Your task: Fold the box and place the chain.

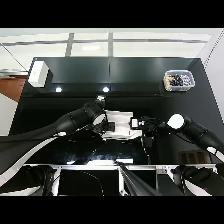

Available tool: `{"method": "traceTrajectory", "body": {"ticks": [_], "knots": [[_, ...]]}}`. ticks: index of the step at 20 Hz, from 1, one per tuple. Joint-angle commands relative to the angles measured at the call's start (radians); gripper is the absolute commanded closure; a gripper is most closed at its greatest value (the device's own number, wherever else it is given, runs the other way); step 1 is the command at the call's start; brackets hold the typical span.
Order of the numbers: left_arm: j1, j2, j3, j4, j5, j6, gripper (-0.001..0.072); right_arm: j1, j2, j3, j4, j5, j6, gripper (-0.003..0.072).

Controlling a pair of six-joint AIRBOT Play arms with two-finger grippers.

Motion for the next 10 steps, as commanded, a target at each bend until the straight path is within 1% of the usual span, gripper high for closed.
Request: {"method": "traceTrajectory", "body": {"ticks": [1, 5, 9, 10], "knots": [[0.002, 0.0, 0.0, -0.003, -0.005, 0.017, 0.0678, 0.0, 0.0, 0.001, 0.026, -0.049, 0.027, 0.0209], [0.002, 0.0, 0.0, -0.003, -0.005, 0.021, 0.0678, 0.014, 0.0, 0.001, 0.05, -0.08, 0.026, 0.021], [0.002, -0.001, 0.0, -0.003, -0.005, 0.02, 0.0678, 0.06, 0.0, 0.001, 0.052, -0.087, 0.034, 0.0211], [0.002, -0.001, 0.0, -0.003, -0.005, 0.02, 0.0678, 0.066, 0.0, 0.001, 0.052, -0.088, 0.042, 0.0271]]}}
